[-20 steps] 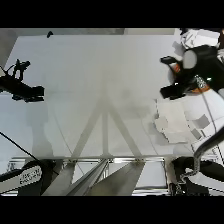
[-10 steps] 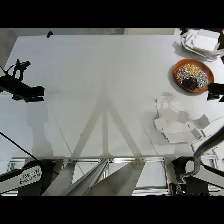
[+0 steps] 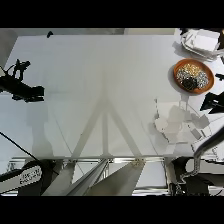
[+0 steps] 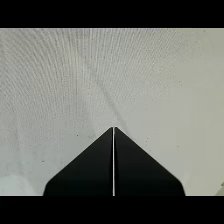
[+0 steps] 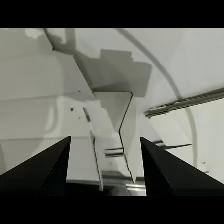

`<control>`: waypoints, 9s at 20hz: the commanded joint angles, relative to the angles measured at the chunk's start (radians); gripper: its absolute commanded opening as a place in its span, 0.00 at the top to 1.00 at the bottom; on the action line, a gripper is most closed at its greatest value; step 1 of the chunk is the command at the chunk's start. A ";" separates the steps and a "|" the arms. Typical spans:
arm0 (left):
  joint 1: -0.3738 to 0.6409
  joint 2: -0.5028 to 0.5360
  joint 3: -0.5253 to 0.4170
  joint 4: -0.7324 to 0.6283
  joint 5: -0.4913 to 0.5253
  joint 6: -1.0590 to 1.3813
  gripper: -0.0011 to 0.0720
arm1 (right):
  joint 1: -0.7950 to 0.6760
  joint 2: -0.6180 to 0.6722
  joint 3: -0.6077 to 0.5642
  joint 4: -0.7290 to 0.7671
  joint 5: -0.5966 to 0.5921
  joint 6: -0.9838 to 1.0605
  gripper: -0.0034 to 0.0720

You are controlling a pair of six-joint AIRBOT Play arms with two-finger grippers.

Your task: Fold the box and place the chain.

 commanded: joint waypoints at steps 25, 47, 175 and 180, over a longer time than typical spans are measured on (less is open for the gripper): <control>0.001 0.000 0.000 0.000 0.000 0.000 0.97 | 0.131 0.021 -0.151 0.169 -0.078 -0.176 0.94; 0.001 0.000 0.000 -0.035 0.038 -0.002 0.97 | 0.552 0.528 -0.669 0.509 -0.669 -0.179 0.94; -0.817 -0.331 -0.072 -0.885 0.353 1.583 0.97 | 0.551 0.940 -0.456 0.280 -0.128 -0.134 0.50; -0.817 -0.331 -0.072 -0.885 0.352 1.582 0.97 | 0.551 0.940 -0.456 0.281 -0.131 -0.162 0.50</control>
